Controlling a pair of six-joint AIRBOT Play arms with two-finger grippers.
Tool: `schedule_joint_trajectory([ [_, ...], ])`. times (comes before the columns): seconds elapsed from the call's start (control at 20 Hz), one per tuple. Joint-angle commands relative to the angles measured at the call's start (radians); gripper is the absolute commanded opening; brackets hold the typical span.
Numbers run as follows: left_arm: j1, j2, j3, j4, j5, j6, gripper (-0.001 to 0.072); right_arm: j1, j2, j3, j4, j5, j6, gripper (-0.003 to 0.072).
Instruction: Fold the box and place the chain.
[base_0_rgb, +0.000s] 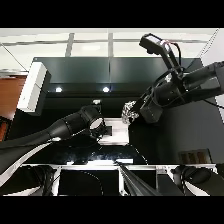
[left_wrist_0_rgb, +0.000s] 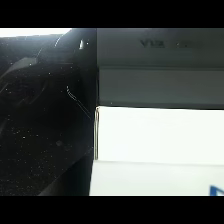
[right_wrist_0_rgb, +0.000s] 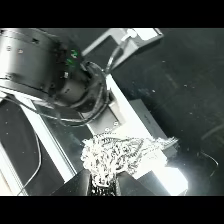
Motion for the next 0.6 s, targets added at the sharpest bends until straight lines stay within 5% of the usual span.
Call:
schedule_joint_trajectory([
  [0.0, 0.001, 0.0, 0.0, 0.0, 0.0, 0.0, 0.0024, 0.014, 0.001, -0.002, -0.022, 0.007, 0.007, 0.0004],
  [0.55, 0.0, 0.0, 0.0, 0.0, 0.0, 0.0, 0.0024, 0.014, 0.097, -0.068, -0.142, 0.092, 0.089, 0.0005],
])
